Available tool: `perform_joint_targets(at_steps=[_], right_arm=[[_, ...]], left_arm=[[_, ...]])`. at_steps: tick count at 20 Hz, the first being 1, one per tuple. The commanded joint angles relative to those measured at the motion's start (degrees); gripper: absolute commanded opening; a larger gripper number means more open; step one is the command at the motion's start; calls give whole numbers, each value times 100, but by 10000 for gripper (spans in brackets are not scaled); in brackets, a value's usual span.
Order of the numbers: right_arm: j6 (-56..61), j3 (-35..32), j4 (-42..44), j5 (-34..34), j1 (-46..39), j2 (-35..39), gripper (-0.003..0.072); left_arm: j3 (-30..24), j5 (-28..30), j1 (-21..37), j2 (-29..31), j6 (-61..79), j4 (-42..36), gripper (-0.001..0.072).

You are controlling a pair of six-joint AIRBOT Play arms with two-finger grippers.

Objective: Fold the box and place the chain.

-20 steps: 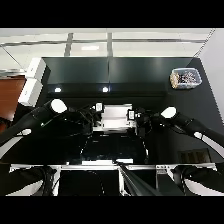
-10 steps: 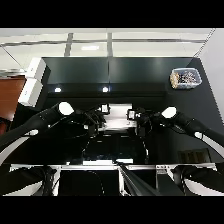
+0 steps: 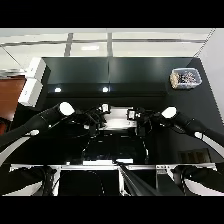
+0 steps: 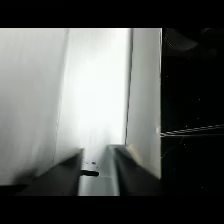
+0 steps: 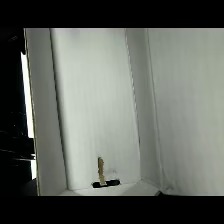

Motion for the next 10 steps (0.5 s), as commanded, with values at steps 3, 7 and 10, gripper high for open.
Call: perform_joint_targets(at_steps=[3,7,10], right_arm=[[0,2,0,7,-2,2,304],[0,2,0,7,-2,2,304],[0,2,0,7,-2,2,304]], left_arm=[[131,-229,90,83,-610,317,25],[400,-619,647,706,-3250,2055,24],[415,-734,1285,1392,-5539,3840,25]])
